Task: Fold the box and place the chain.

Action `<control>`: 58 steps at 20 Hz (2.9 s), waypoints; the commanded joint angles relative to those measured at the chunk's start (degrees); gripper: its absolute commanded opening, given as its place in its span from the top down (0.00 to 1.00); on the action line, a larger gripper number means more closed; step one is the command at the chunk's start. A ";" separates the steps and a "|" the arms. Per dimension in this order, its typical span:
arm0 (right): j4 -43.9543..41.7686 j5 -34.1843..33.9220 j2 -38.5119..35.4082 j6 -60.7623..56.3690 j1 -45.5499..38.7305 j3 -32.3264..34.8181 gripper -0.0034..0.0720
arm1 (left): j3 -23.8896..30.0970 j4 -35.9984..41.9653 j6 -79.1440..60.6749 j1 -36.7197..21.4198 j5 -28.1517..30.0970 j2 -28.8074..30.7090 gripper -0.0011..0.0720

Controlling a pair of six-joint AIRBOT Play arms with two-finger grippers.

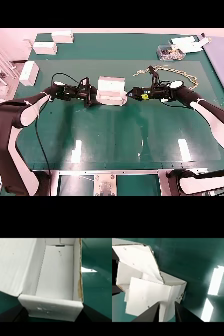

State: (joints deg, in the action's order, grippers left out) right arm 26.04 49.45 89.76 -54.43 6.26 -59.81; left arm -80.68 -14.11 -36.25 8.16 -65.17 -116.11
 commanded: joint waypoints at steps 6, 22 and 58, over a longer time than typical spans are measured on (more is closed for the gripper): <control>-5.86 1.99 0.79 2.67 0.46 -0.66 0.55 | -0.02 0.00 0.00 0.00 -0.07 -0.02 0.33; 4.35 2.64 2.14 -4.11 2.62 -5.22 0.44 | -0.02 0.00 0.02 0.00 -0.83 0.00 0.32; 41.07 8.76 8.66 -41.42 13.77 -22.62 0.47 | -0.02 0.00 0.00 0.00 -1.49 -0.02 0.32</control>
State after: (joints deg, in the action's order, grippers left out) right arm 64.77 57.74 97.82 -93.34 19.62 -81.01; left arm -80.66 -14.02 -36.21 8.21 -66.78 -116.16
